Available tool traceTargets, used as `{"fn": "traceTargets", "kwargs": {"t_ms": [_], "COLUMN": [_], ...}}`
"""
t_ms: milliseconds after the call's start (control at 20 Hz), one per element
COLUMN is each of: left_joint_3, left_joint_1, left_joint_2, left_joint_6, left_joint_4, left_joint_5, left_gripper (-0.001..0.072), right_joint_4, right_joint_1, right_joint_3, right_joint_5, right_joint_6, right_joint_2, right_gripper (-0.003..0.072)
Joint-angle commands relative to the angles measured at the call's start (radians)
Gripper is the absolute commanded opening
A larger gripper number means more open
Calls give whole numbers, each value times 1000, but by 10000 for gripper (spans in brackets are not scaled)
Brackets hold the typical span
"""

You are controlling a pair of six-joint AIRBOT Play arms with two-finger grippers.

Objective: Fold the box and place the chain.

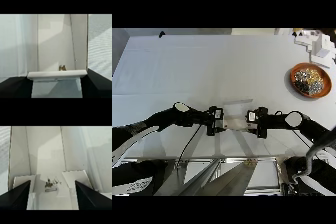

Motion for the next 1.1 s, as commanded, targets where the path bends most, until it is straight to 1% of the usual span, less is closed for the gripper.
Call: {"fn": "traceTargets", "kwargs": {"t_ms": [0,50,100,150,250,300,350,500,600,650,800,900,1050], "left_joint_3": [0,0,0,0,0,0,0,0,0,0,0,0,0], "left_joint_1": [-1,-1,-1,-1,-1,-1,-1,-1,-1,-1,-1,-1,-1], "left_joint_2": [0,0,0,0,1,0,1,0,1,0,1,0,1], "left_joint_6": [0,0,1,1,1,1,1,1,0,1,1,1,1], "left_joint_4": [1,1,1,1,1,1,1,1,1,1,1,1,1], "left_joint_5": [0,0,0,0,0,0,0,0,0,0,0,0,0], "left_gripper": [66,66,66,66,66,66,66,66,66,66,66,66,66], "right_joint_4": [-4,-17,-36,-60,-119,-154,-199,-345,-419,-426,-413,-376,-270], "right_joint_1": [-19,-34,-44,-55,-76,-89,-109,-220,-330,-383,-497,-503,-503], "right_joint_3": [-1,-1,-1,-1,-1,-1,-1,-1,-1,-1,-1,-3,-24], "right_joint_5": [-3,3,12,31,82,106,130,162,200,227,278,292,316], "right_joint_6": [63,116,173,233,359,442,559,1014,1320,1398,1435,1456,1426], "right_joint_2": [13,35,61,96,179,222,267,376,401,399,383,357,262], "right_gripper": [469,304,177,98,78,50,20,20,19,19,19,19,19]}}
